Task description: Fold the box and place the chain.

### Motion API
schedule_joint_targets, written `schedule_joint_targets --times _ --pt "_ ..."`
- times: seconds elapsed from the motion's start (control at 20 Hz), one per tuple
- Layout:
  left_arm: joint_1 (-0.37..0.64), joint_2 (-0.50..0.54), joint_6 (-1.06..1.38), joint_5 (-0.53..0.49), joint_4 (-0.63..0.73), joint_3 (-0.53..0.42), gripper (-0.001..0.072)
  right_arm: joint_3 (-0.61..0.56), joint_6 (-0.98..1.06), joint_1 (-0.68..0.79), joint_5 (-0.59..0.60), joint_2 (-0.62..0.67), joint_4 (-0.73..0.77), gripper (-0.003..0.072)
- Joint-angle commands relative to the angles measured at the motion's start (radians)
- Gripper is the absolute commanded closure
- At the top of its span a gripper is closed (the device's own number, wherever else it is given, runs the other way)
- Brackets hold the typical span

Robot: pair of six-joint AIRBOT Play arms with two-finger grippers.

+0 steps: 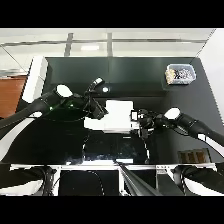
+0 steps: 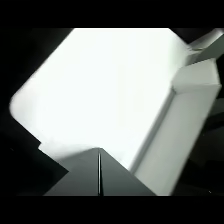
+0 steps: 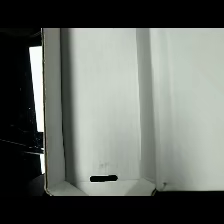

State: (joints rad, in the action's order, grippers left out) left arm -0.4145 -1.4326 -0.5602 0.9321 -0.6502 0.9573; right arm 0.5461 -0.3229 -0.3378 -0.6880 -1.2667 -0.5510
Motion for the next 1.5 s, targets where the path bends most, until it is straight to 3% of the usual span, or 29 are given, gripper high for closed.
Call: schedule_joint_targets --times 0.0,0.15,0.25,0.3,0.4,0.45,0.5,0.55,0.7,0.8,1.1,1.3,1.4,1.45 --pt "0.025 0.108 -0.131 0.045 -0.123 0.034 0.0685 0.000 0.000 -0.001 0.000 0.000 0.000 0.0341" --pt "0.134 0.260 -0.081 0.040 -0.049 -0.077 0.0685 0.000 0.000 -0.001 0.000 0.000 0.000 0.0341" --pt "0.224 0.338 0.102 0.064 0.107 -0.192 0.0680 0.000 0.000 -0.001 -0.001 0.000 0.000 0.0342" --pt "0.254 0.348 0.207 0.134 0.168 -0.241 0.0681 0.000 0.000 -0.001 -0.001 0.000 0.000 0.0341" --pt "0.257 0.331 0.451 0.299 0.060 -0.291 0.0658 0.000 0.000 -0.001 -0.001 0.000 0.000 0.0342" --pt "0.245 0.320 0.531 0.312 -0.008 -0.308 0.0405 0.000 0.000 -0.001 0.000 0.000 0.000 0.0341" --pt "0.229 0.307 0.579 0.282 -0.052 -0.325 0.0043 0.000 0.000 -0.001 -0.001 0.000 0.000 0.0341" --pt "0.212 0.293 0.584 0.225 -0.072 -0.332 -0.0011 0.000 0.000 -0.001 -0.001 0.000 0.000 0.0341" --pt "0.162 0.269 0.689 0.046 -0.095 -0.330 -0.0011 0.000 0.000 -0.001 0.000 0.000 0.000 0.0341" --pt "0.126 0.246 0.696 -0.007 -0.101 -0.310 -0.0007 0.000 0.000 -0.001 -0.001 0.000 0.000 0.0342" --pt "0.055 0.125 0.780 -0.013 -0.039 -0.245 -0.0005 0.000 0.000 -0.001 -0.001 0.000 0.000 0.0341" --pt "0.041 0.101 0.801 -0.018 0.027 -0.242 0.0001 0.000 0.000 -0.001 0.000 0.000 0.000 0.0341" --pt "0.037 0.095 0.801 -0.025 0.082 -0.242 0.0033 0.000 0.000 -0.001 0.000 0.000 0.000 0.0341" --pt "0.031 0.090 0.800 -0.022 0.103 -0.240 0.0130 0.000 0.000 -0.001 0.000 0.000 0.000 0.0341"
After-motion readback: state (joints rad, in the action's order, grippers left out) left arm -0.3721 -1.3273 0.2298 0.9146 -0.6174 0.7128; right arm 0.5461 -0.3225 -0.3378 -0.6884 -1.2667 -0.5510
